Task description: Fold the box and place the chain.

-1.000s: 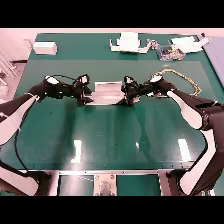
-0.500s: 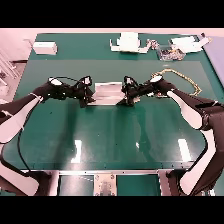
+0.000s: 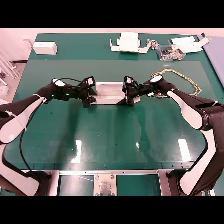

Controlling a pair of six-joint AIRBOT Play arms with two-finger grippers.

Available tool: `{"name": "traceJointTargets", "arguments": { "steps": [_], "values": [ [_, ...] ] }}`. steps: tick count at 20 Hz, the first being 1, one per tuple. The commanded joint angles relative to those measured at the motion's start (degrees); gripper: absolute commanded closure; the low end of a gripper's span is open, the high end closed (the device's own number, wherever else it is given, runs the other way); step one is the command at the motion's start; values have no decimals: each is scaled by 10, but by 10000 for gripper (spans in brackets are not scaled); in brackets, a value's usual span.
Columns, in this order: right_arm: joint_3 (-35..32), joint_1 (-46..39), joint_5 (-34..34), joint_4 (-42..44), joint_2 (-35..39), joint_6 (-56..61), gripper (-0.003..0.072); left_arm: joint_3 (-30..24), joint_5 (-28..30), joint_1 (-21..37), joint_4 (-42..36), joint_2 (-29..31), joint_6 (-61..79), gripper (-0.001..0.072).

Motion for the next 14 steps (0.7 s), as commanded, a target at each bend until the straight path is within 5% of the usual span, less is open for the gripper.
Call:
{"name": "traceJointTargets", "arguments": {
  "steps": [1, 8, 10, 14],
  "values": [
    [0, 0, 1, 0, 0, 0, 94, 0, -9, -1, -29, 0, 14, 361],
    [0, 0, 1, 0, 0, 0, 94, 0, -33, -1, -59, -12, 35, 339],
    [0, 0, 1, 0, 0, 0, 94, 3, -37, -1, -67, -19, 37, 231],
    [0, 0, 1, 0, 0, 0, 94, 3, -34, -1, -70, -21, 38, 212]
  ]
}}
